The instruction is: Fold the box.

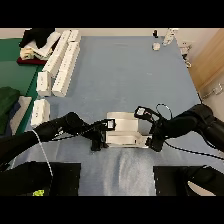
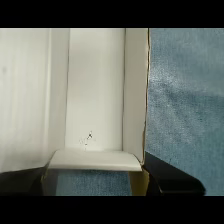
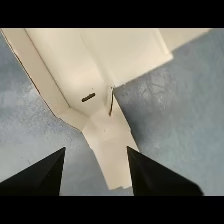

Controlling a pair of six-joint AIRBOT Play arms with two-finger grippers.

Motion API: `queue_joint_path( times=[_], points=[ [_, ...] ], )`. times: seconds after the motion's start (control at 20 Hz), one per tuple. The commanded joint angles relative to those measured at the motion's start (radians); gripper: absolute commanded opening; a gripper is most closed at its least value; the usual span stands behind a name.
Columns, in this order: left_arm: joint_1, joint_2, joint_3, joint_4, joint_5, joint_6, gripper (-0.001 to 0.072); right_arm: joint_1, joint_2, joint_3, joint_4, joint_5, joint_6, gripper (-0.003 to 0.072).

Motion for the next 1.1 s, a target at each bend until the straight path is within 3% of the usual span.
queue_joint_path(
  times=[0.0,0.7,0.75,0.85,1.05],
  points=[
    [0.000,0.000,0.000,0.001,-0.003,0.000,0.0536,0.001,-0.109,-0.003,0.006,0.071,-0.217,0.0601],
    [0.000,0.000,0.000,0.001,-0.003,0.000,0.0537,0.062,-0.111,-0.038,0.002,0.185,-0.347,0.0584],
    [0.000,0.000,0.000,0.001,-0.003,0.000,0.0537,0.062,-0.111,-0.045,0.008,0.188,-0.347,0.0513],
    [0.000,0.000,0.000,0.001,-0.003,0.000,0.0536,0.063,-0.110,-0.047,0.029,0.193,-0.362,0.0474],
    [0.000,0.000,0.000,0.001,-0.003,0.000,0.0536,0.063,-0.110,-0.047,0.065,0.210,-0.367,0.0214]
  ],
)
